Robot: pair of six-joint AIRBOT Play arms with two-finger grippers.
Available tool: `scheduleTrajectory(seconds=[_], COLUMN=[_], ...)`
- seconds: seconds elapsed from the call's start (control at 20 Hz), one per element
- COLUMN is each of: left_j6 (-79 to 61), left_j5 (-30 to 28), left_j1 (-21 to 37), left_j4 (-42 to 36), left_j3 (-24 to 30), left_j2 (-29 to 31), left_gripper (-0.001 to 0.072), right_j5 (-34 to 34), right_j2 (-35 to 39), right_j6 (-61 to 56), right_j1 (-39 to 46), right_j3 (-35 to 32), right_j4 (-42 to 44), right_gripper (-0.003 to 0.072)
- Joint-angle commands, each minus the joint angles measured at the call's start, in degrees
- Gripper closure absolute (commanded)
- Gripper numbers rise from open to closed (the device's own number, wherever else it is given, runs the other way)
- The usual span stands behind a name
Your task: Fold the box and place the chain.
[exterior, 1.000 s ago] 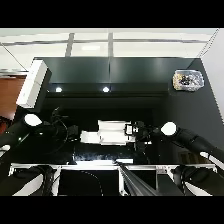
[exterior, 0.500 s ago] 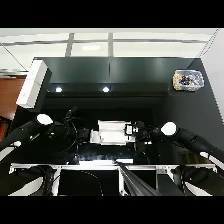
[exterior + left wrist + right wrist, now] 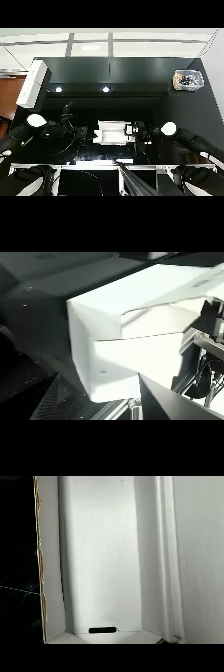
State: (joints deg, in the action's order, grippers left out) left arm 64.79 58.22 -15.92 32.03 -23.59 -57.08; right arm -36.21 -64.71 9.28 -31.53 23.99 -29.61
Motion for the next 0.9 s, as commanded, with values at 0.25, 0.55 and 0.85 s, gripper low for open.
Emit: scheduleTrajectory(seconds=[0.25, 0.55, 0.85], left_j6=[0.1, 2.1, 19.3], left_j5=[-9.7, -10.8, -13.3], left_j1=[-7.8, -11.3, -17.6], left_j4=[-4.0, -1.7, 17.9], left_j3=[-0.9, -2.5, -8.6], left_j2=[0.9, 0.7, 0.7], left_gripper=[0.0156, 0.0228, 0.0228], right_j5=[0.0, 0.0, 0.0], right_j2=[0.0, 0.0, 0.0], right_j6=[0.0, 0.0, 0.0], right_j1=[0.0, 0.0, 0.0], right_j3=[0.0, 0.0, 0.0], right_j4=[0.0, 0.0, 0.0], right_gripper=[0.0256, 0.0256, 0.0256])
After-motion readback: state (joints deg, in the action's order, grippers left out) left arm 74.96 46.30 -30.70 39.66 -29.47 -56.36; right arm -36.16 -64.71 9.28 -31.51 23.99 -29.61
